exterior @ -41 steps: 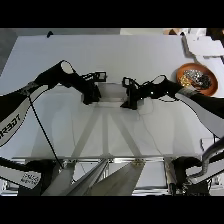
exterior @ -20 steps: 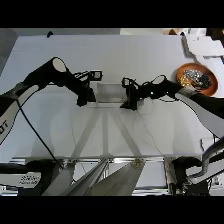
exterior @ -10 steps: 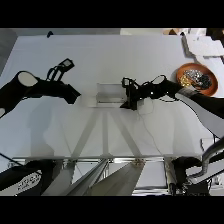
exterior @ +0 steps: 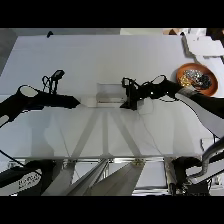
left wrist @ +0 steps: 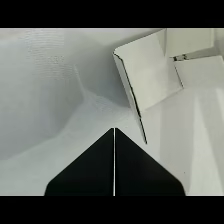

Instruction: Fold the box and place the chain.

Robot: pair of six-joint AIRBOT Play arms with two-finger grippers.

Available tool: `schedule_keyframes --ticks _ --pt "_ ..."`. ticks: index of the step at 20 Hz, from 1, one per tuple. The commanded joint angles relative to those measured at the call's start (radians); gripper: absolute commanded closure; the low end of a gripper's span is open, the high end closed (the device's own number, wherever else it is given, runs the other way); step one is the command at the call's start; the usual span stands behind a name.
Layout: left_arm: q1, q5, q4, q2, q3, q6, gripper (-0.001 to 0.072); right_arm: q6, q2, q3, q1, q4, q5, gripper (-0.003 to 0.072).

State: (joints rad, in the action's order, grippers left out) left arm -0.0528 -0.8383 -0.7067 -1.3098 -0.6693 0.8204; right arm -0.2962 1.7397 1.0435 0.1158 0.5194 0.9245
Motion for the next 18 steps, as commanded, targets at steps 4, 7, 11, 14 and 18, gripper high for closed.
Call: schedule_keyframes --ticks 4,7,11,14,18 --pt "0.001 -0.011 0.127 -0.081 0.005 -0.055 0.0705 0.000 0.000 0.000 0.000 0.000 0.000 0.0172" --pt "0.001 0.031 0.150 -0.087 0.005 -0.056 0.0706 0.000 0.000 0.000 0.000 0.000 0.000 0.0172" --pt "-0.030 0.003 0.150 -0.123 -0.053 -0.047 0.0708 0.000 0.000 0.000 0.000 0.000 0.000 0.0172" --pt "-0.072 0.013 0.032 -0.148 -0.138 0.047 0.0708 0.000 0.000 0.000 0.000 0.000 0.000 0.0172" --pt "-0.109 -0.067 -0.132 -0.154 -0.210 0.162 0.0708 0.000 0.000 0.000 0.000 0.000 0.000 0.0172"
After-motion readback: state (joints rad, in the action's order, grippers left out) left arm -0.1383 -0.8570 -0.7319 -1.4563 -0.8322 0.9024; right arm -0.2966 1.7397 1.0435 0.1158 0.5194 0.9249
